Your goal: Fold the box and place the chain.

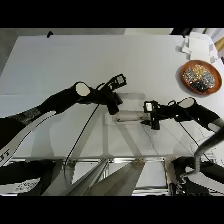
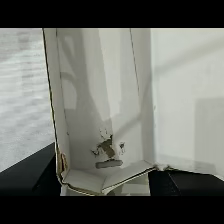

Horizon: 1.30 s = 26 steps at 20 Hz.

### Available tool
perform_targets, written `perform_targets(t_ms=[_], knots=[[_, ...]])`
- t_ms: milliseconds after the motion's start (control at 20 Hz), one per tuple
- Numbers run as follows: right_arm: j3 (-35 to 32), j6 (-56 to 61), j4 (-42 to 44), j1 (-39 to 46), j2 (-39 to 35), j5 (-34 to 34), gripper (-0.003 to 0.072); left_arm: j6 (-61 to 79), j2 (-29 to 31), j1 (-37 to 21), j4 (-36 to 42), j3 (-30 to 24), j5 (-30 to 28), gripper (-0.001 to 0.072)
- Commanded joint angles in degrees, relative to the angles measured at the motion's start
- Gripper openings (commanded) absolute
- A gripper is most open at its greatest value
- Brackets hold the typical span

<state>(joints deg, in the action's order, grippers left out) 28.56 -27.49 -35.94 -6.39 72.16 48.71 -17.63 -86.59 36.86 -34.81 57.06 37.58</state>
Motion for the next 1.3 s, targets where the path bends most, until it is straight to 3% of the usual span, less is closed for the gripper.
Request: perform_targets(t_ms=[0, 200, 450, 600, 750, 1250], knots=[[0.0, -0.02, -0.04, 0.02, -0.02, -0.04, 0.0406, -0.63, -0.72, 0.02, -3.56, -0.02, 3.37, 0.0001], [0.0, 0.0, -0.04, 0.02, -0.02, -0.04, 0.0406, -0.35, 0.11, 0.02, -6.71, -0.02, 6.86, 0.0001], [0.0, 0.0, -0.04, 0.02, -0.02, -0.04, 0.0406, -0.44, 8.92, -0.09, -15.69, -0.02, 7.96, 0.0001], [0.0, -0.02, -0.02, 0.02, -0.02, -0.04, 0.0406, -0.39, 11.65, -0.09, -19.45, -0.02, 15.28, 0.0001], [0.02, 0.0, -0.04, 0.02, -0.02, -0.04, 0.0406, -0.42, 10.58, -0.04, -19.8, -0.17, 21.75, 0.0001], [0.0, 0.0, -0.04, 0.02, -0.02, -0.04, 0.0406, -0.42, 4.7, 4.02, -19.98, -0.87, 16.55, 0.0001]])
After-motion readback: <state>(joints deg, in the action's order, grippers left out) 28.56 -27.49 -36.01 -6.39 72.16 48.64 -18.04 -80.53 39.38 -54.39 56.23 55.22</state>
